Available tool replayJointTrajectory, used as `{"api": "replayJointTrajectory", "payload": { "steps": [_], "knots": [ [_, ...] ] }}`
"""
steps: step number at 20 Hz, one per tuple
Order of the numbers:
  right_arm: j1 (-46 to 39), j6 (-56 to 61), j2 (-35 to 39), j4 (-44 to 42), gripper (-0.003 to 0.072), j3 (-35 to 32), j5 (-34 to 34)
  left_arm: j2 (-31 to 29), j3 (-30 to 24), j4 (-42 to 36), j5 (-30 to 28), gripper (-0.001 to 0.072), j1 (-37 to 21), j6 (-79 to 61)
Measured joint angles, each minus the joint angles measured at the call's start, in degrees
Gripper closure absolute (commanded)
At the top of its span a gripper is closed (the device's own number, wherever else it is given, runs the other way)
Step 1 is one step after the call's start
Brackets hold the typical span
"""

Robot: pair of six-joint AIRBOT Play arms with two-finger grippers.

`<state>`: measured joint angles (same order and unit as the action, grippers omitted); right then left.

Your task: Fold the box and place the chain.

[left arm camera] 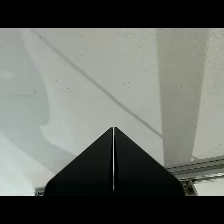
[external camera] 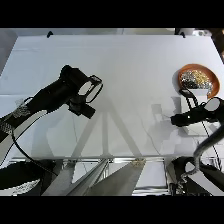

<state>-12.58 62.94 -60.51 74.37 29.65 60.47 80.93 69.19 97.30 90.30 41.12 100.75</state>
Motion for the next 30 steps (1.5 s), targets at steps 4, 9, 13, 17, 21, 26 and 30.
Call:
{"api": "replayJointTrajectory", "payload": {
  "steps": [4,9,13,17,21,26,30],
  "knots": [
    [0.0,-0.02,0.0,0.0,0.0666,0.0,0.0,0.0,0.0,-0.02,0.02,0.07,0.0,0.0],
    [0.0,0.0,0.0,-0.96,0.0666,0.0,0.0,0.0,0.0,-0.02,0.0,0.07,0.0,0.0],
    [0.0,-0.07,-0.02,-7.17,0.0666,1.25,0.76,0.0,0.0,0.0,0.02,0.07,0.0,0.0],
    [-0.02,1.38,-0.02,-12.24,0.0617,12.59,6.32,0.0,0.0,0.0,0.11,0.07,0.0,0.0],
    [-0.48,7.85,-0.02,1.38,0.0403,31.76,14.08,-0.02,0.0,0.0,0.13,0.07,0.0,0.0],
    [-8.22,11.39,-1.25,20.79,0.0221,42.99,17.66,-0.02,0.0,-0.02,0.15,0.07,0.0,0.0],
    [-18.95,8.63,-6.45,23.93,0.013,45.0,18.97,0.0,0.0,-0.02,0.15,0.07,0.0,0.0]
  ]
}}
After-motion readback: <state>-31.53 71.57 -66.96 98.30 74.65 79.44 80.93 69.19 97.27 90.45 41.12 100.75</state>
